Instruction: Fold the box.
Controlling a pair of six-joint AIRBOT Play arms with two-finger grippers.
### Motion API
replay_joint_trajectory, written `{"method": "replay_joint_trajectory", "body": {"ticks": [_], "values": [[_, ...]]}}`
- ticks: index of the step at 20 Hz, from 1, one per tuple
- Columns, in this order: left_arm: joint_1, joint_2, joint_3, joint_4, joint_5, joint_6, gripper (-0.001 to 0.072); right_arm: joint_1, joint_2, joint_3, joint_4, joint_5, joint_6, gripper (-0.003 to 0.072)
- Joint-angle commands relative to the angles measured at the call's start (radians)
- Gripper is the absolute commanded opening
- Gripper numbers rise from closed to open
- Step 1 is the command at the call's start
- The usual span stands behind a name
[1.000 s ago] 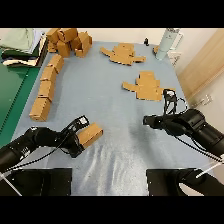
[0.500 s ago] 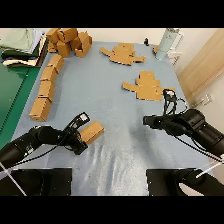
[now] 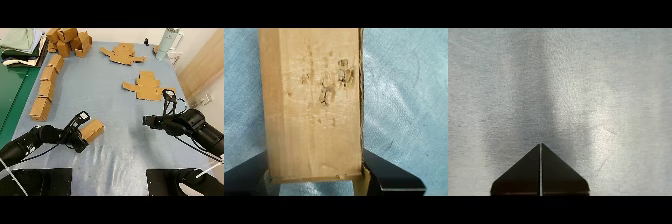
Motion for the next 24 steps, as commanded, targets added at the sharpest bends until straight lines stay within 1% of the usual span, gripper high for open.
{"method": "replay_joint_trajectory", "body": {"ticks": [1,4,6,8,9,10,11,15,17,20,24], "values": [[0.001,0.000,0.003,-0.001,-0.003,0.003,0.0366,0.000,0.000,0.000,0.000,0.000,-0.001,0.0007],[0.011,0.000,0.035,0.023,-0.039,-0.003,0.0367,0.000,0.000,0.000,0.000,-0.002,-0.002,0.0007],[0.047,0.000,0.071,0.090,-0.071,-0.075,0.0368,0.000,0.000,0.000,0.000,-0.002,-0.001,0.0007],[0.117,0.000,0.110,0.194,-0.105,-0.198,0.0370,0.000,0.000,0.000,0.000,-0.002,-0.002,0.0007],[0.164,0.000,0.129,0.247,-0.118,-0.261,0.0412,0.000,0.000,0.000,0.000,-0.001,-0.002,0.0007],[0.211,0.000,0.143,0.282,-0.126,-0.308,0.0493,0.000,0.000,0.000,0.000,-0.001,-0.001,0.0007],[0.266,0.000,0.153,0.308,-0.126,-0.345,0.0508,0.000,0.000,0.000,0.000,-0.001,-0.001,0.0007],[0.458,-0.002,0.156,0.314,-0.121,-0.364,0.0507,0.000,0.000,0.000,0.000,0.000,-0.001,0.0007],[0.525,-0.004,0.156,0.314,-0.113,-0.364,0.0507,0.000,0.000,0.000,0.000,0.000,-0.001,0.0007],[0.575,-0.035,0.155,0.314,-0.103,-0.364,0.0507,0.000,0.000,0.000,0.000,0.002,-0.001,0.0007],[0.590,-0.119,0.156,0.320,-0.071,-0.371,0.0507,0.000,0.000,0.000,0.008,0.000,-0.002,0.0007]]}}
